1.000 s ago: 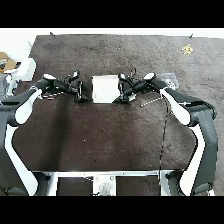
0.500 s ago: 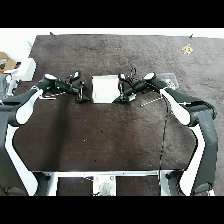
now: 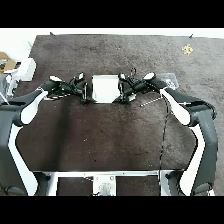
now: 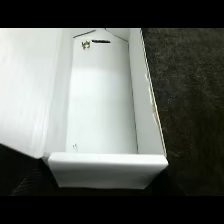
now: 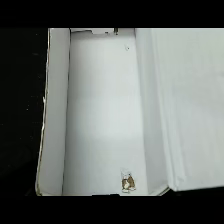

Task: Fold the box and place the chain.

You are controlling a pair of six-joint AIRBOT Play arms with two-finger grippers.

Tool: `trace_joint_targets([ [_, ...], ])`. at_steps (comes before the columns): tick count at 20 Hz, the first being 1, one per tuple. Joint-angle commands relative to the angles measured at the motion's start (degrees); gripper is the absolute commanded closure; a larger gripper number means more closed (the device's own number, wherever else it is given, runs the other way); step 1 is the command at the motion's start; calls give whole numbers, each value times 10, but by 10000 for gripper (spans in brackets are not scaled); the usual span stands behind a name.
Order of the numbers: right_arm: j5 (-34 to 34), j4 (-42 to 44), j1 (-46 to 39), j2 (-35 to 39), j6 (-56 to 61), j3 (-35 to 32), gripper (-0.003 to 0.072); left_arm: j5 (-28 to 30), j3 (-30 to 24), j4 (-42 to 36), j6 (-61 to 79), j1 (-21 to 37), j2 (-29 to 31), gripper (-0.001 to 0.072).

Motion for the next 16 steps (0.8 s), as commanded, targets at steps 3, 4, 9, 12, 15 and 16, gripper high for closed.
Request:
trace_joint_targets([
  [3, 0, 0, 0, 0, 0, 1, 248, 18, 0, -18, 7, -12, -20, 2],
  [4, 0, 0, 0, 0, 0, 1, 248, 18, 0, -21, 7, -12, -20, 2],
  [9, 0, 0, 0, 0, 0, 1, 248, 11, 0, -24, 17, -12, -20, 2],
  [12, 0, 0, 0, 0, 0, 1, 249, 16, 0, -12, 21, -12, -20, 2],
  [15, 0, 0, 0, 0, 0, 1, 248, 15, 0, -12, 21, -12, -20, 5],
  [16, 0, 0, 0, 0, 0, 1, 248, 14, 0, -11, 21, -12, -20, 119],
])
